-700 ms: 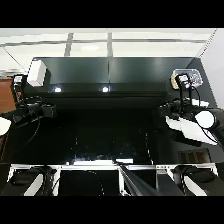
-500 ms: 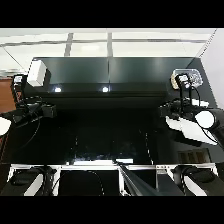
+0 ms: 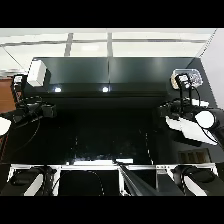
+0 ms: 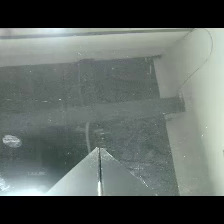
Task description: Fold the box and place the chain.
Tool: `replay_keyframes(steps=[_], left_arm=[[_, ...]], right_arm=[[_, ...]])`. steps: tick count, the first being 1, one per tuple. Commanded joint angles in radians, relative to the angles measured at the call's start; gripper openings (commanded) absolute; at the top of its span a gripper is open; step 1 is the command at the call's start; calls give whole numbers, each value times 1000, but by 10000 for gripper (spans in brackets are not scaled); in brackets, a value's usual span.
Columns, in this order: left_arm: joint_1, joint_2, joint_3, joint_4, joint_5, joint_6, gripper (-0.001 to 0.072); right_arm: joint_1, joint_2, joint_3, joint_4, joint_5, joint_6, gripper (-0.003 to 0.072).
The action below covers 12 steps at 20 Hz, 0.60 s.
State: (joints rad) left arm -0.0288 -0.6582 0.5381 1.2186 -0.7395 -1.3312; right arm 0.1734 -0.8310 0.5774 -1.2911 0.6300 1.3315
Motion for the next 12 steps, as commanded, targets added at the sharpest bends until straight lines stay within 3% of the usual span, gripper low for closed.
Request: replay_keyframes(steps=[1, 7, 8, 9, 10, 12], left_arm=[[0, 1, 0, 0, 0, 0, 24], [0, 1, 0, 0, 0, 0, 25], [0, 0, 0, -2, 6, -1, 25], [-1, 0, 0, -5, 31, 0, 25], [-1, 0, 0, -5, 57, -2, 25], [-1, 0, 0, -5, 67, -2, 25]], right_arm=[[1, -1, 0, 3, -44, 0, 15], [1, -1, 0, 153, -162, 0, 16], [1, -1, 0, 151, -211, 1, 107], [0, -1, 0, 147, -256, 0, 577], [-2, -1, 1, 113, -285, 0, 706], [-77, -1, 13, -13, -246, 64, 705]])
